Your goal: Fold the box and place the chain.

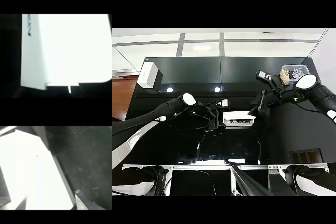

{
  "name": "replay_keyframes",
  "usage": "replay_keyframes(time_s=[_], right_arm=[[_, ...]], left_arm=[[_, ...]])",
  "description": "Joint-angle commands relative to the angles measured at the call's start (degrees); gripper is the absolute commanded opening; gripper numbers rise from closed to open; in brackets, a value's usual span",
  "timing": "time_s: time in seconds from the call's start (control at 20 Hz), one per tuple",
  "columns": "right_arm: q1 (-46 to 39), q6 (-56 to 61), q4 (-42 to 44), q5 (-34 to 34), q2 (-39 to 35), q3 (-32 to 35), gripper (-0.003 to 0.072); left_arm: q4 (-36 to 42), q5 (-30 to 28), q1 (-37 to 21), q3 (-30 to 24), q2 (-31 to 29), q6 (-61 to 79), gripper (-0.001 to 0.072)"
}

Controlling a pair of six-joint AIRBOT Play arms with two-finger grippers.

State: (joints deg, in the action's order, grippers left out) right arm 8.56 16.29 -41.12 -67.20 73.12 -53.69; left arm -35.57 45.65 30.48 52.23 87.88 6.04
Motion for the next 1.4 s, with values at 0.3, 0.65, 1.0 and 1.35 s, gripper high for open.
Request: replay_keyframes(time_s=[0.3, 0.65, 1.0, 1.35], right_arm=[[4.79, -4.83, -1.22, 3.45, 0.09, 2.16, 0.0712], [4.79, -4.81, -1.38, 4.26, 0.76, 2.19, 0.0711], [4.79, -4.76, -1.38, 4.0, 0.76, 2.16, 0.0299], [4.79, -4.76, -1.36, 4.46, 0.79, 3.76, 0.0298]], left_arm=[[-0.02, 0.0, 0.02, 0.02, 0.04, -0.02, 0.0385], [0.0, 0.0, 0.02, 0.02, 0.04, -0.02, 0.0386], [-0.02, 0.0, 0.02, 0.02, 0.04, 0.0, 0.0386], [-0.02, 0.02, 0.02, 0.02, 0.04, -0.02, 0.0386]])
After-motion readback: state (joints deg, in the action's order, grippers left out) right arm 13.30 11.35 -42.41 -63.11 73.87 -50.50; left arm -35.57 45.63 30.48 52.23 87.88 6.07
